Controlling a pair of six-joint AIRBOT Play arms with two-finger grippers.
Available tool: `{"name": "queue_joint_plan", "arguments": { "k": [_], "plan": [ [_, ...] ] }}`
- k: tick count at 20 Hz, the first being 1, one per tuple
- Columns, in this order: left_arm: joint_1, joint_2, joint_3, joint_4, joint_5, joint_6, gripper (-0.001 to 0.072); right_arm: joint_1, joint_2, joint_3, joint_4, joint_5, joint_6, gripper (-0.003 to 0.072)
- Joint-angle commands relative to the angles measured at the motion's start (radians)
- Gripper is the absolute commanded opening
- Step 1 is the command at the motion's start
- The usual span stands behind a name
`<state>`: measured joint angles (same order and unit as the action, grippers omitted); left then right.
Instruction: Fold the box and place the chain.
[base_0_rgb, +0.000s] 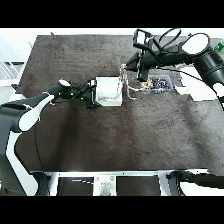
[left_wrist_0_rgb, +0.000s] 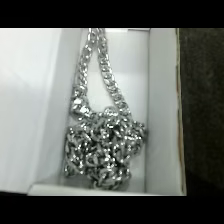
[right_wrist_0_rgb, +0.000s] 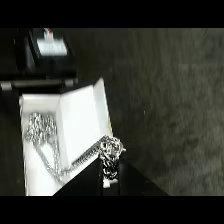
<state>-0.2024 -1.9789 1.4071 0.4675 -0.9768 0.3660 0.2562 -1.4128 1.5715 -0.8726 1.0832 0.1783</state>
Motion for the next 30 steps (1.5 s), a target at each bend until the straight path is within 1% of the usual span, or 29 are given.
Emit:
{"name": "queue_joint_plan", "arguments": {
  "k": [1, 6, 7, 11, 12, 18, 21, 23, 26, 30],
  "plan": [
    [0.001, 0.000, 0.001, 0.000, 0.000, 0.000, 0.0179, 0.045, 0.011, 0.017, 0.064, -0.001, 0.000, 0.0010],
    [0.001, 0.000, 0.001, 0.000, 0.000, 0.000, 0.0179, 0.127, -0.032, 0.016, 0.061, -0.005, -0.005, 0.0010],
    [0.001, 0.000, 0.001, 0.000, 0.000, 0.000, 0.0179, 0.138, -0.045, 0.016, 0.061, -0.028, -0.007, 0.0010],
    [0.001, 0.000, 0.001, 0.000, 0.000, 0.000, 0.0179, 0.178, -0.058, 0.023, 0.061, -0.206, -0.028, 0.0009],
    [0.001, 0.000, 0.001, 0.000, 0.000, 0.000, 0.0179, 0.183, -0.058, 0.031, 0.061, -0.225, -0.049, 0.0009],
    [0.001, 0.000, 0.001, 0.000, 0.000, 0.000, 0.0179, 0.185, -0.058, 0.111, 0.061, -0.269, -0.056, 0.0009],
    [0.001, 0.000, 0.001, 0.000, 0.000, 0.000, 0.0179, 0.181, -0.058, 0.117, 0.037, -0.271, -0.021, 0.0009],
    [0.001, 0.000, 0.001, 0.000, 0.000, 0.000, 0.0179, 0.169, -0.058, 0.105, -0.012, -0.256, 0.034, 0.0009],
    [0.001, 0.000, 0.001, 0.000, 0.000, 0.000, 0.0179, 0.160, -0.058, 0.054, -0.011, -0.229, 0.058, 0.0009],
    [0.001, 0.000, 0.001, 0.000, 0.000, 0.000, 0.0179, 0.160, -0.064, -0.096, -0.010, -0.230, 0.097, 0.0009]
  ]
}}
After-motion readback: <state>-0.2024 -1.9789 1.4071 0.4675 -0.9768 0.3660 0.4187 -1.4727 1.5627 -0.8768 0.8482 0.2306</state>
